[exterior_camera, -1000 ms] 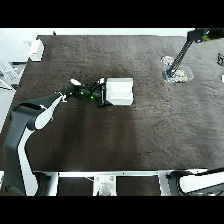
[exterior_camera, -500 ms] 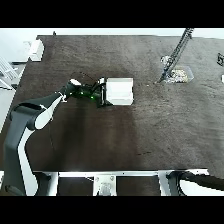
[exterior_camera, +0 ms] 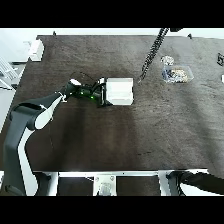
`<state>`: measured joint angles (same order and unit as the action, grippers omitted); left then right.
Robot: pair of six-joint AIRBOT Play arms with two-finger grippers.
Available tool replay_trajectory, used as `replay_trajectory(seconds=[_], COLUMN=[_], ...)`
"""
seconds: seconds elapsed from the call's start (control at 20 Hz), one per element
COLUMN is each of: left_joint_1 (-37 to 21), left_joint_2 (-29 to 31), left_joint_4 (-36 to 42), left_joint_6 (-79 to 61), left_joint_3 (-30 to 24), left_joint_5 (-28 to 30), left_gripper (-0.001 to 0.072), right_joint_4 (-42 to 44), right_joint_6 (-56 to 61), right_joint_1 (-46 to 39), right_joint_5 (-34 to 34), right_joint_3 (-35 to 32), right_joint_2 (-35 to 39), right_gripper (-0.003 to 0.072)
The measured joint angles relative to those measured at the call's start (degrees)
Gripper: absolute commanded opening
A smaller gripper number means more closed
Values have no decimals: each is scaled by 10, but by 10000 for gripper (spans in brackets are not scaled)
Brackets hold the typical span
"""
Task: Fold the box and place the chain.
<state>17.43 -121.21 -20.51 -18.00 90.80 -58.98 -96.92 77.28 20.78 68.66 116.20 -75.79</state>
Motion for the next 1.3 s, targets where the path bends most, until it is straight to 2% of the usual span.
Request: replay_trajectory(seconds=[0.5,0.9,1.05,1.15,1.3], left_joint_1=[0,0,0,0,0], left_joint_2=[0,0,0,0,0], left_joint_4=[0,0,0,0,0], left_joint_6=[0,0,0,0,0], left_joint_3=[0,0,0,0,0], left_joint_5=[0,0,0,0,0], left_gripper=[473,473,474,473,473], right_joint_4=[-3,-88,-99,-102,-104], right_joint_6=[-20,-3,8,23,46], right_joint_1=[33,29,9,-19,-77], right_joint_5=[7,49,78,78,27], right_joint_3=[0,-10,-50,-102,-202], right_joint_2=[0,6,7,7,7], right_gripper=[11,11,10,10,10])
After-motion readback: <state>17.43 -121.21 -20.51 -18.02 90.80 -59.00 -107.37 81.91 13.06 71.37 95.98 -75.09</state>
